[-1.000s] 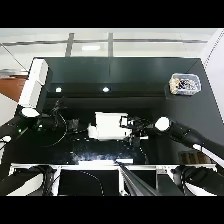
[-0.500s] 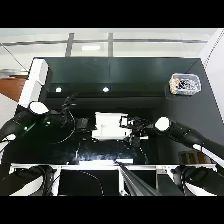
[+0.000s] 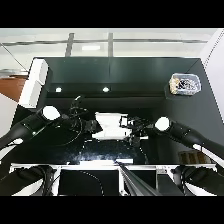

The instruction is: Fold the box and place the chain.

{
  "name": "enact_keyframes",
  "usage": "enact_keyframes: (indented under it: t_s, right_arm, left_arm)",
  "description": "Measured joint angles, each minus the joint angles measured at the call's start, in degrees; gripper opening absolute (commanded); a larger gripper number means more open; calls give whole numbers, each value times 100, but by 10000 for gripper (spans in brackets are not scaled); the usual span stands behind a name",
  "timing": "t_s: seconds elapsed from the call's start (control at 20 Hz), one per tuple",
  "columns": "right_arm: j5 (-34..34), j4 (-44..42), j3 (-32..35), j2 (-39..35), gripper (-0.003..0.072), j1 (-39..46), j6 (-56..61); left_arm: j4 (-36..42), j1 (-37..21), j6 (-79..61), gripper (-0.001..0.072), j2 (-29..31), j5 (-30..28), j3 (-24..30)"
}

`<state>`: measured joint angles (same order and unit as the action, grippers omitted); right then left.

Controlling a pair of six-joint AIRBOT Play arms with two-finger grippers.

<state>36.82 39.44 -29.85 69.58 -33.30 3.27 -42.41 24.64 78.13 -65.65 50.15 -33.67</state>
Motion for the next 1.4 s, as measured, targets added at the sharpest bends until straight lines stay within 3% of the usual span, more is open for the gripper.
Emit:
enact_keyframes:
  t_s: [0.4, 0.9, 1.4]
  right_arm:
    - [2, -2, 0, 0, 478, 0, 0]
    - [2, 0, 0, 0, 477, 0, 0]
    - [2, -2, 0, 2, 477, 0, 0]
  left_arm:
    - [-96, 223, 439, 704, 0, -302, -59]
    - [-129, 245, 621, 683, 0, 448, -260]
    - [-603, 442, 1152, 668, 0, 317, -278]
